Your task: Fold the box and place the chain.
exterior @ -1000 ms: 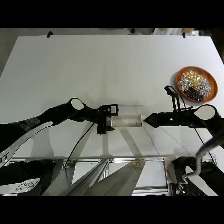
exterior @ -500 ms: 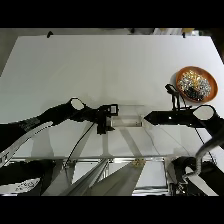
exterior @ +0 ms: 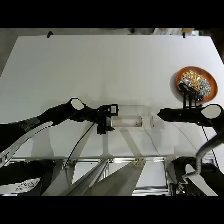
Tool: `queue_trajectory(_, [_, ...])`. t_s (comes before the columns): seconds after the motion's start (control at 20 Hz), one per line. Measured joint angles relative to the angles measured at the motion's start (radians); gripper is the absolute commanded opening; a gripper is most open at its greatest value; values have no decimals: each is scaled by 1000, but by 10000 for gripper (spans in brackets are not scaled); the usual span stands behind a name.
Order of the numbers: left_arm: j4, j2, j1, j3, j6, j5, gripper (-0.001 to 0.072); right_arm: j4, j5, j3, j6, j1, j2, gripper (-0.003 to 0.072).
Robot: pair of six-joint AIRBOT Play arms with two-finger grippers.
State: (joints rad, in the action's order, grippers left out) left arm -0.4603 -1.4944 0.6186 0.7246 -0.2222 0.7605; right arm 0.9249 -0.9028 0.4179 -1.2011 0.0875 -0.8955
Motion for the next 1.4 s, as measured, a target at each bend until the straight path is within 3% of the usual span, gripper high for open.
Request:
queue_trajectory(0.4, [0, 0, 0, 0, 0, 0, 362, -103, 5, -82, 47, 22, -61, 19])
queue_trajectory(0.65, [0, 0, 0, 0, 0, 0, 362, -175, 49, -101, 56, -87, -87, 21])
queue_trajectory(1.0, [0, 0, 0, 0, 0, 0, 362, -235, 87, -101, 53, -202, -47, 193])
queue_trajectory(1.4, [0, 0, 0, 0, 0, 0, 362, -271, 111, -101, 40, -265, 21, 193])
